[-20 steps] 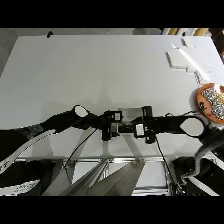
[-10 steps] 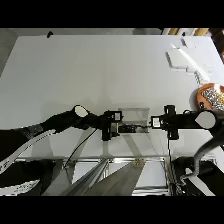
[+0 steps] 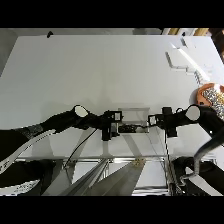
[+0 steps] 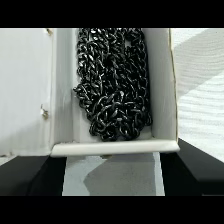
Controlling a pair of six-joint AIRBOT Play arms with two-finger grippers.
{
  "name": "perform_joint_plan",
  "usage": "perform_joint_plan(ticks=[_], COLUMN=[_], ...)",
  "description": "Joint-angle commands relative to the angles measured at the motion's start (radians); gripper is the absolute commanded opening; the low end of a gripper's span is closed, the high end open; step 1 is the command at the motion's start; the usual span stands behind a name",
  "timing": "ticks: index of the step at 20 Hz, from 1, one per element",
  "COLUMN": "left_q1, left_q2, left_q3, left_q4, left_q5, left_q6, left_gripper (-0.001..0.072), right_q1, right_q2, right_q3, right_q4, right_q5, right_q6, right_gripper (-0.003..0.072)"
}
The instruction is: Fold the box and place the chain.
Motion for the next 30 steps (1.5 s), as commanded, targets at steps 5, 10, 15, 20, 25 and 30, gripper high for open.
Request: perform_joint_plan(ticks=[5, 10, 15, 20, 25, 30], left_q1=[0.001, 0.001, 0.001, 0.001, 0.001, 0.001], left_q2=[0.0, 0.001, 0.001, 0.001, 0.001, 0.001], left_q3=[0.0, 0.0, 0.0, 0.0, 0.0, 0.0], left_q4=[0.0, 0.0, 0.0, 0.0, 0.0, 0.0], left_q5=[0.0, 0.0, 0.0, 0.0, 0.0, 0.0], left_q6=[0.0, 0.0, 0.0, 0.0, 0.0, 0.0], left_gripper=[0.0167, 0.0167, 0.0167, 0.0168, 0.0168, 0.0168], right_q1=[-0.001, -0.001, -0.001, 0.031, 0.198, 0.4], right_q2=[-0.059, -0.054, 0.009, 0.284, 0.361, 0.266], right_q3=[0.0, 0.0, 0.0, 0.0, 0.0, 0.0], right_q4=[0.026, 0.034, 0.034, 0.178, 0.46, 0.521], right_q5=[-0.056, -0.055, -0.019, 0.043, 0.046, -0.142], right_q6=[-0.025, -0.025, -0.024, -0.005, -0.005, 0.047], right_gripper=[0.0095, 0.0095, 0.0013, 0.0013, 0.0013, 0.0013])
